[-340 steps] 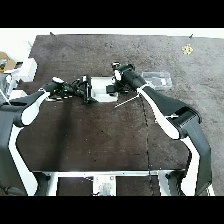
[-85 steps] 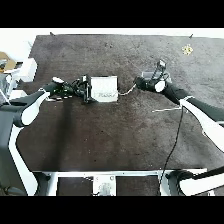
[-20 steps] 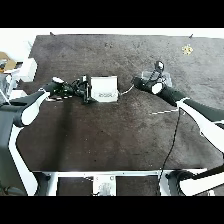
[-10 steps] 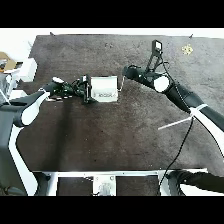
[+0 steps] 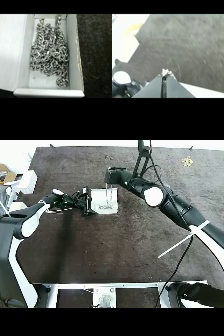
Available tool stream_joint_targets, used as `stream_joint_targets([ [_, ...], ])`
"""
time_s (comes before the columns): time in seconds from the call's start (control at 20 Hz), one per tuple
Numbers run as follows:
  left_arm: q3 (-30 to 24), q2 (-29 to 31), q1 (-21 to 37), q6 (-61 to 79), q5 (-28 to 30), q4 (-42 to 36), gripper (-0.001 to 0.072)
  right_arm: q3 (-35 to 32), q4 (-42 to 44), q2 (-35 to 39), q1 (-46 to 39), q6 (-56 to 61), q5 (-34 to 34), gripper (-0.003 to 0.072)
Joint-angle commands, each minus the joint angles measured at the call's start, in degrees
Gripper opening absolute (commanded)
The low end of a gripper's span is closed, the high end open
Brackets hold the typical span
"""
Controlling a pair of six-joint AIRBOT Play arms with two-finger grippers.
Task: Fold the box and place the chain.
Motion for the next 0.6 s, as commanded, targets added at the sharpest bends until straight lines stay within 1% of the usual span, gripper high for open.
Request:
stream_joint_targets([
  [0.0, -0.02, 0.04, 0.0, 0.02, 0.02, 0.02, 0.0344, 3.96, -3.15, -0.17, 1.95, 0.04, -0.98, -0.0001],
  [0.1, -0.02, 0.04, 0.0, 0.02, 0.02, 0.02, 0.0344, 4.26, -3.78, -1.05, 2.16, 0.04, -2.23, -0.0001],
  [0.2, -0.02, 0.04, 0.0, 0.02, 0.0, 0.02, 0.0344, 4.24, -4.15, -2.91, 2.14, 0.07, -1.2, -0.0001],
  [0.35, -0.02, 0.04, 0.0, 0.02, 0.02, 0.02, 0.0344, 4.11, -4.39, -6.8, 2.14, 0.07, 5.7, -0.0001],
  [0.45, -0.02, 0.04, 0.0, 0.02, 0.0, 0.02, 0.0344, 4.11, -8.55, -8.92, 1.92, 0.07, 10.97, 0.0008],
  [0.5, -0.02, 0.04, 0.0, 0.02, 0.02, 0.02, 0.0345, 4.11, -10.8, -9.16, 1.55, 0.07, 12.83, 0.0173],
  [0.55, -0.02, 0.04, 0.0, 0.02, 0.02, 0.02, 0.0344, 4.13, -13.42, -8.96, 0.79, 0.07, 13.94, 0.0274],
])
